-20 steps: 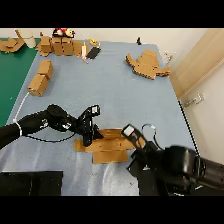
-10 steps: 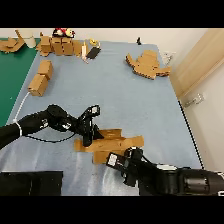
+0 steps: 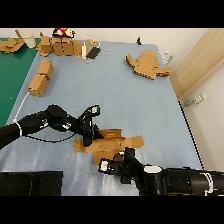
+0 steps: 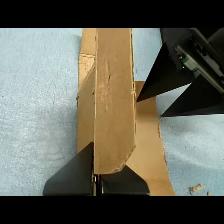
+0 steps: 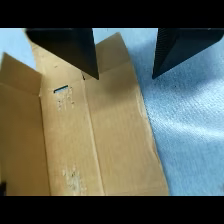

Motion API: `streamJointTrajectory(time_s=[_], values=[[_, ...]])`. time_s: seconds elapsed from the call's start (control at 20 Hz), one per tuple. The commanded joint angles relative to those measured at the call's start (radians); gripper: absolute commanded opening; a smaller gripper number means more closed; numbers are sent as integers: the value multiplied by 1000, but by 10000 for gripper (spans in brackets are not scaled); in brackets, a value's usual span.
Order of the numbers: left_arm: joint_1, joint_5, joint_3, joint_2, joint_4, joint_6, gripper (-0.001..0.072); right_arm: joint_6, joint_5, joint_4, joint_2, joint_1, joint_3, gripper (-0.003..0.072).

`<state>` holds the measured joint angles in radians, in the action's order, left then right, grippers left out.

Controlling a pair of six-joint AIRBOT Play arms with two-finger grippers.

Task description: Fold the box.

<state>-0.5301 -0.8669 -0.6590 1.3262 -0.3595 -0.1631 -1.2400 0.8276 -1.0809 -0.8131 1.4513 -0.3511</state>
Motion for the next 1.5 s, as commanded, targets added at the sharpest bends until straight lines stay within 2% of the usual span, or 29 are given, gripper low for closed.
streamJointTrajectory(time_s=[0.0, 0.25, 0.65, 0.85, 1.0, 1.05, 1.25, 1.45], values=[[0, 0, 0, 1, 0, 0, 13, 35, -5, 76, -10, 1, -19, 504], [0, 0, 0, 1, 0, 0, 13, 141, 5, 221, -3, 1, -37, 504], [0, 0, 0, 1, 0, 0, 13, 215, 28, 263, -2, 0, -38, 504], [0, 0, 0, 1, 0, 0, 13, 215, 13, 360, -3, -12, -37, 524], [0, 0, 0, 1, 0, 0, 13, 219, 11, 304, -3, -22, -37, 562], [0, 0, 0, 1, 0, 0, 13, 218, 17, 290, -3, -43, -37, 708], [0, 0, 0, 1, 0, 0, 13, 53, -47, 145, 37, -164, -36, 707], [0, 0, 0, 1, 0, 0, 13, -174, -62, 46, 106, -240, -36, 707]])
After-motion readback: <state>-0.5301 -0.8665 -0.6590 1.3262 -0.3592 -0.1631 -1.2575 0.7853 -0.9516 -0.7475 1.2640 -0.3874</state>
